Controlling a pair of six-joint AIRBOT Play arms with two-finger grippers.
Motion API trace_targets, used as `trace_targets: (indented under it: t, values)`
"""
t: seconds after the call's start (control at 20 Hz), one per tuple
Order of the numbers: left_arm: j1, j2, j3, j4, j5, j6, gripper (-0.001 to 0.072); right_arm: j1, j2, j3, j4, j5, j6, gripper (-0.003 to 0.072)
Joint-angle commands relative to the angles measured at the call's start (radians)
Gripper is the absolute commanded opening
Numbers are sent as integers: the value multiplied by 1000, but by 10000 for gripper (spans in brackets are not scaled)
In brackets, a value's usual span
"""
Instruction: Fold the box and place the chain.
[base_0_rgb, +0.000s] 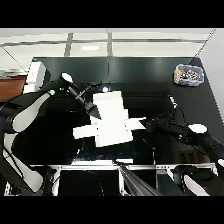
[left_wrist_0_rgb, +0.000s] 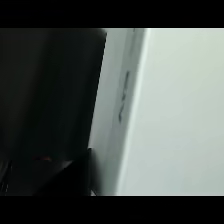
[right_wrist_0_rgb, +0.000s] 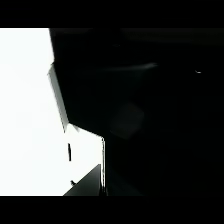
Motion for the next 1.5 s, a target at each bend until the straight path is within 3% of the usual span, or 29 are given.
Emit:
trace_targets:
  t: [0.0, 0.05, 0.1, 0.15, 0.3, 0.45, 0.6, 0.7, 0.85, 1.0, 1.1, 1.3, 1.45]
  values:
    - [-1, -3, 11, 14, 5, 0, 32, 1, 1, 0, -8, 2, 0, 22]
    - [-1, -3, 11, 14, 5, -5, 30, 0, 1, 2, -8, 1, 0, 167]
    - [-3, 1, 11, 14, 4, -18, 30, -7, 1, 8, -10, 1, 1, 561]
    - [-3, 8, 11, 14, 0, -30, 30, -19, 1, 25, -23, 16, 2, 707]
    - [-3, 71, -27, 13, -9, -31, 28, -87, 1, 167, -247, 187, 3, 706]
    - [-4, 230, -180, -24, 104, 82, 28, -100, 1, 333, -472, 385, 1, 702]
    - [-30, 449, -380, -49, 447, 328, 29, -63, -1, 367, -550, 418, -89, 702]
    - [-71, 517, -434, -38, 570, 554, 29, -7, -2, 362, -612, 347, -114, 702]
    - [-151, 509, -433, -27, 651, 774, 29, 94, -2, 352, -686, 236, -163, 702]
    - [-239, 479, -432, 72, 790, 792, 29, 166, -5, 345, -807, 188, -177, 702]
    - [-285, 444, -417, 155, 803, 791, 29, 192, -16, 338, -845, 198, -177, 702]
    - [-296, 401, -390, 167, 847, 780, 30, 218, -54, 334, -906, 232, -208, 702]
    - [-274, 399, -390, 167, 854, 763, 31, 222, -103, 334, -806, 241, -242, 702]
